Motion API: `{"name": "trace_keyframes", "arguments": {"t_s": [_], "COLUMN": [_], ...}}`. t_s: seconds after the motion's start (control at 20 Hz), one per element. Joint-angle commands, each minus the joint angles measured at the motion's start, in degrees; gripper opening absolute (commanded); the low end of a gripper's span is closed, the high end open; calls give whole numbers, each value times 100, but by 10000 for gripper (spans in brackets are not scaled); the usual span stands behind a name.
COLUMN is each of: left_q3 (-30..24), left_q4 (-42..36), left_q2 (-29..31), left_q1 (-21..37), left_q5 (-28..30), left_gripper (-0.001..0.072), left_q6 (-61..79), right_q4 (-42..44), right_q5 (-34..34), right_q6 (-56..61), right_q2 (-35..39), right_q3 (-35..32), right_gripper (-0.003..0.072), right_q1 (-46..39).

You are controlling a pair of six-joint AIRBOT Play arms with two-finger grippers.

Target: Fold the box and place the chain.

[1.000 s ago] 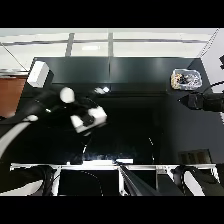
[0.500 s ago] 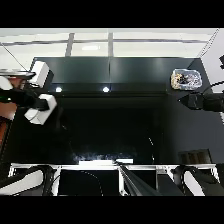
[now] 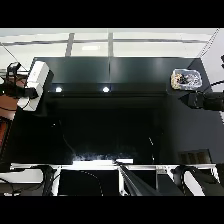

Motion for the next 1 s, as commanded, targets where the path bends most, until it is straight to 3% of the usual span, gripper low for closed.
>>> {"name": "trace_keyframes", "arguments": {"t_s": [0.0,0.3,0.35,0.4,0.45,0.7,0.95], "left_q3": [501,590,590,590,599,1154,1696], "left_q4": [9,-15,-26,-13,9,264,306], "left_q2": [-402,-481,-520,-542,-531,-155,662], "left_q1": [24,35,33,22,22,24,-52], "left_q5": [11,260,227,181,155,-1012,-2496], "left_gripper": [226,230,325,612,712,713,709], "left_q6": [83,59,55,-26,-278,-501,-1200], "right_q4": [2,4,4,9,24,39,46], "right_q5": [-28,-201,-199,-195,-186,59,-376], "right_q6": [20,37,39,46,57,-109,-306], "right_q2": [-2,-2,-2,-2,-2,-2,-2], "right_q3": [7,4,7,7,7,7,9], "right_gripper": [11,11,11,11,11,11,11], "right_q1": [4,4,4,4,4,4,4]}}
